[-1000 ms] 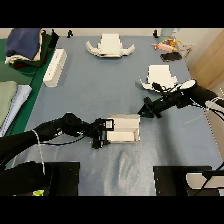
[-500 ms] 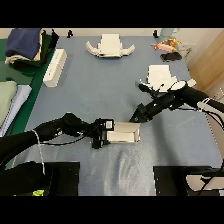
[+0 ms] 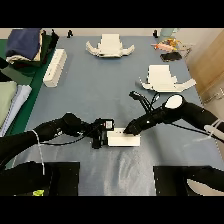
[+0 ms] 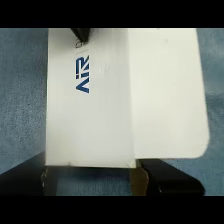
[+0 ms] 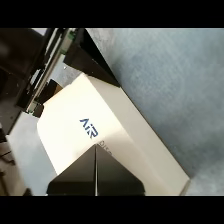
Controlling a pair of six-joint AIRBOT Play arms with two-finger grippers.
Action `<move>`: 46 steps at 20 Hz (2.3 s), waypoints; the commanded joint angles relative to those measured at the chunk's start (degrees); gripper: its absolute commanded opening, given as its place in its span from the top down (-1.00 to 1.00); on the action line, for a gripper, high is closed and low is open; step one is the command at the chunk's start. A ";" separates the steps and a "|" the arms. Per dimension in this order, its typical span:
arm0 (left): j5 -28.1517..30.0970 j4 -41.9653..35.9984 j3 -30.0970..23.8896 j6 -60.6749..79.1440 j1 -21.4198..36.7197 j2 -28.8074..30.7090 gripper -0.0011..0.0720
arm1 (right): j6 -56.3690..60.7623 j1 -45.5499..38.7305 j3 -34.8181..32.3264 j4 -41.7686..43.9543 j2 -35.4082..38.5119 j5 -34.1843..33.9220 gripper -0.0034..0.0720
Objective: Fold the box.
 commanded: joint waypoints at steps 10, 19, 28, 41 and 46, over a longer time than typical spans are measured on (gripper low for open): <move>0.00 0.00 0.04 0.00 0.02 0.02 -0.25 | -9.75 17.42 -8.09 -12.87 16.41 -24.17 0.90; 0.02 0.00 0.04 0.00 0.02 0.02 -0.25 | -11.13 21.22 -9.07 -29.38 16.06 -24.96 -0.38; 0.02 0.00 0.04 0.00 0.02 0.02 -0.25 | -15.30 21.22 -9.07 -31.58 15.82 -25.07 -0.38; 0.00 0.00 0.04 0.00 0.02 0.02 -0.25 | -21.53 21.57 -8.00 -31.56 17.62 -28.79 -0.37; 0.02 0.00 0.04 0.00 0.02 0.02 -0.25 | -22.21 21.55 -8.00 -31.58 17.62 -30.73 -0.37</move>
